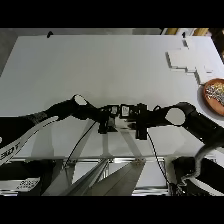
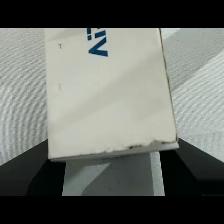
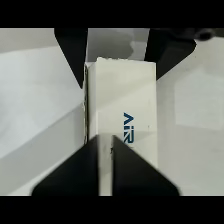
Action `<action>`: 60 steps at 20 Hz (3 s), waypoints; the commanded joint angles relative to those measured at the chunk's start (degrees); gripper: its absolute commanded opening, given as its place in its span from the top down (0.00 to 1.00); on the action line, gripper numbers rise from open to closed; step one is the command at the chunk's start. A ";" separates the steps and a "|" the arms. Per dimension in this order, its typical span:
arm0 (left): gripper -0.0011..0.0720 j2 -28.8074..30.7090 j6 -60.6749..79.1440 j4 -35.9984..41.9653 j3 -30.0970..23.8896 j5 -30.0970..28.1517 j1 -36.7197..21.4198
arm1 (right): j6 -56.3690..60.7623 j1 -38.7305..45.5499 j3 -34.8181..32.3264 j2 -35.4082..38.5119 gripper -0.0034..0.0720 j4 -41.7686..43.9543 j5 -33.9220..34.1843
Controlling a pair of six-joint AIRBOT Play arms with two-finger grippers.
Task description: Fold the box and place the chain.
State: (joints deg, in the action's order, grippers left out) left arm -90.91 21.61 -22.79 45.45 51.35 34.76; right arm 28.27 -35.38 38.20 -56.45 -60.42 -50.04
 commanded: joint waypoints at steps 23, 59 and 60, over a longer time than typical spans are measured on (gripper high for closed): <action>0.94 0.04 -0.04 0.04 0.04 -0.11 -0.02 | 0.22 0.57 -0.11 -3.23 0.93 5.31 -6.34; 0.94 0.04 -0.04 0.04 0.04 -0.13 -0.04 | 16.24 6.62 -0.24 4.22 0.93 -16.76 -9.75; 0.94 0.02 -0.04 0.04 0.04 -0.13 -0.02 | 17.33 9.57 -0.24 4.42 0.93 -18.67 -14.08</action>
State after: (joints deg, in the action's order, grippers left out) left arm -90.94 21.43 -22.61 45.45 51.24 34.79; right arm 40.97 -30.41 37.91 -54.33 -72.75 -55.83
